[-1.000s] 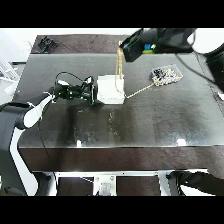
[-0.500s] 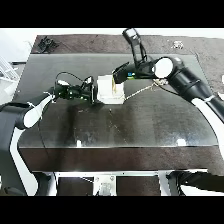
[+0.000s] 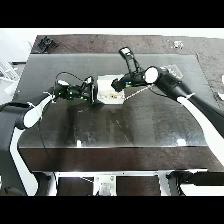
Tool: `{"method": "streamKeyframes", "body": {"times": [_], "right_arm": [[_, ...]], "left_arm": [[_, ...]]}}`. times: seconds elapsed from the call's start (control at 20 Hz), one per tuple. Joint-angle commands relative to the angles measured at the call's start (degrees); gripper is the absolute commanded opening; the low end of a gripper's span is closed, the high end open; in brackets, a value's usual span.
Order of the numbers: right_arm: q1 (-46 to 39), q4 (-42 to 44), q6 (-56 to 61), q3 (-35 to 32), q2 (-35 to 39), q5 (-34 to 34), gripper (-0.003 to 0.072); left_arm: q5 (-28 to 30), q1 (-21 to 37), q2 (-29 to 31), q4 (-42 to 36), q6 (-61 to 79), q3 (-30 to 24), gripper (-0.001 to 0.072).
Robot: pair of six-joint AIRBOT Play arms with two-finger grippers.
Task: Fold the box and place the chain.
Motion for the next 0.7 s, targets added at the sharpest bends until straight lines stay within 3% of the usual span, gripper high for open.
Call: {"method": "streamKeyframes", "body": {"times": [0.0,0.2,0.3,0.65], "right_arm": [[-4.79,-5.46,4.11,-1.42,3.89,0.68,0.0576],[-17.14,-7.72,13.11,-8.33,6.38,-0.11,0.0576],[-21.49,-7.39,15.93,-12.28,5.44,-3.67,0.0576],[-24.52,-7.37,20.22,-15.30,-3.52,-14.88,0.0576]], "left_arm": [[0.00,0.04,-0.02,0.02,0.02,0.02,0.0301],[0.02,0.04,-0.02,0.00,0.02,0.02,0.0301],[0.02,0.04,-0.02,0.00,0.02,0.02,0.0301],[0.02,0.04,-0.02,0.02,0.02,0.02,0.0301]]}}
